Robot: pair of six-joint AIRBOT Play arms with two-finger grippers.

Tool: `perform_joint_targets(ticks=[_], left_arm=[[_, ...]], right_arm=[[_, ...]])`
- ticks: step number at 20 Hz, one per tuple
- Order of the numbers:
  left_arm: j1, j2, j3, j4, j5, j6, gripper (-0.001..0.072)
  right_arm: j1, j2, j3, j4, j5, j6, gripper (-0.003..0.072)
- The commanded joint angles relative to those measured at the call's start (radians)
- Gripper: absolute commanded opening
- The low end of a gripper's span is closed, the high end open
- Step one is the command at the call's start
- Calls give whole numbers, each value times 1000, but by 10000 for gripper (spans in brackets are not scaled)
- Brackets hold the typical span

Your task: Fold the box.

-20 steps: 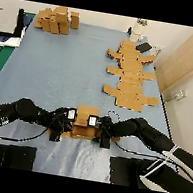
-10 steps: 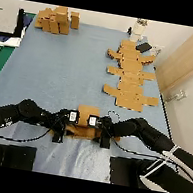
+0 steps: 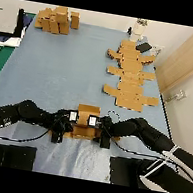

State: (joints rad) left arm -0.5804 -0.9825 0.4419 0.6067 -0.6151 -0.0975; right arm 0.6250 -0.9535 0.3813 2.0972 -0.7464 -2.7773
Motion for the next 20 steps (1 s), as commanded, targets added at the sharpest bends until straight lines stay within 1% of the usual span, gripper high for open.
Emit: perform_joint_targets(ticks=[1,3,4,5,7,9,10,11,12,15,18,20], left_arm=[[42,75,39,367,-85,-557,12],[95,175,82,519,-214,-879,13],[127,229,85,549,-245,-1004,13],[164,277,83,560,-270,-1134,12],[229,329,55,561,-323,-1305,12],[252,323,-4,533,-374,-1389,11],[245,315,-38,480,-369,-1387,11],[232,306,-73,414,-343,-1379,11],[214,294,-100,380,-309,-1381,10],[164,277,-143,376,-243,-1421,10],[164,274,-144,406,-235,-1467,9],[163,274,-126,399,-259,-1467,10]], right_arm=[[0,-1,0,1,1,1,464],[0,-1,0,1,1,1,464],[0,-1,0,1,1,1,464],[0,-1,0,1,1,1,464],[0,-1,0,1,1,1,464],[0,-1,0,1,1,1,464],[0,-1,0,1,1,1,464],[0,-1,0,1,0,1,464],[0,-1,0,1,1,1,464],[0,-1,0,1,1,1,464],[0,-1,0,1,1,1,464],[0,-1,0,1,1,1,464]])
